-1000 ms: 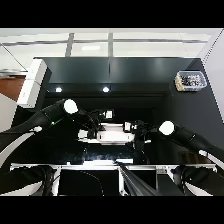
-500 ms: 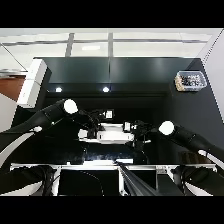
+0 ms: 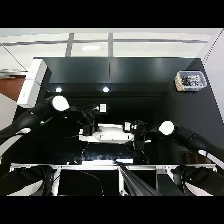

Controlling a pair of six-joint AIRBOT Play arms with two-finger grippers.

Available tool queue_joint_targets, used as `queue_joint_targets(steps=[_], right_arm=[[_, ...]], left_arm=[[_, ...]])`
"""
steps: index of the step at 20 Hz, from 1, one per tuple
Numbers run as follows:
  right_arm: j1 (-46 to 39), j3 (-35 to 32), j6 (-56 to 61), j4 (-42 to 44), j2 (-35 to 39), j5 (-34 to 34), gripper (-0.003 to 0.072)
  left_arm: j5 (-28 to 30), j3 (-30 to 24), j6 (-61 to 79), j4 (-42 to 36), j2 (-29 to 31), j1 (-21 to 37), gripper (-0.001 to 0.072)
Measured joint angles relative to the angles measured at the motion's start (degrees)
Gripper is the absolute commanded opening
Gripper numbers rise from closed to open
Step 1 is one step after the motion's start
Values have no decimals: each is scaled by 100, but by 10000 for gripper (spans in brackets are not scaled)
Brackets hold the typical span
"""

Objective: Fold the box and place the chain.

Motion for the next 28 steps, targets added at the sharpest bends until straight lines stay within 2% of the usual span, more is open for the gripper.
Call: queue_joint_targets(steps=[2, 3, 4, 5, 9, 11, 13, 17, 19, 21, 24, 28], right_arm=[[0, 44, 2, -109, 0, 24, 320], [0, 70, 2, -166, 0, 31, 320], [0, 92, 2, -192, -2, 28, 320], [0, 107, 2, -210, -2, 11, 320], [0, 138, 0, -223, -2, -2, 320], [0, 144, 2, -223, -2, -13, 320], [0, 144, 2, -221, -2, -13, 320], [0, 146, 4, -216, -2, -24, 320], [0, 144, 4, -216, -2, -28, 320], [0, 146, 4, -216, -2, -26, 320], [0, 144, 2, -221, -2, -15, 319], [0, 144, -2, -225, -2, -63, 319]], left_arm=[[-306, 0, -247, 129, 243, 234, 567], [-492, 0, -387, 164, 341, 339, 439], [-688, 0, -579, 192, 422, 437, 181], [-872, 0, -778, 219, 472, 514, 32], [-1840, -33, -1340, 57, 553, 629, 31], [-2000, -127, -1449, -345, 564, 597, 31], [-1690, -251, -1510, -876, 568, 549, 31], [-133, -431, -1574, -1725, 551, 505, 31], [555, -474, -1589, -1886, 455, 492, 32], [990, -503, -1589, -1991, 249, 479, 32], [1099, -516, -1591, -2061, -129, 404, 31], [896, -525, -1593, -2094, -448, 223, 31]])
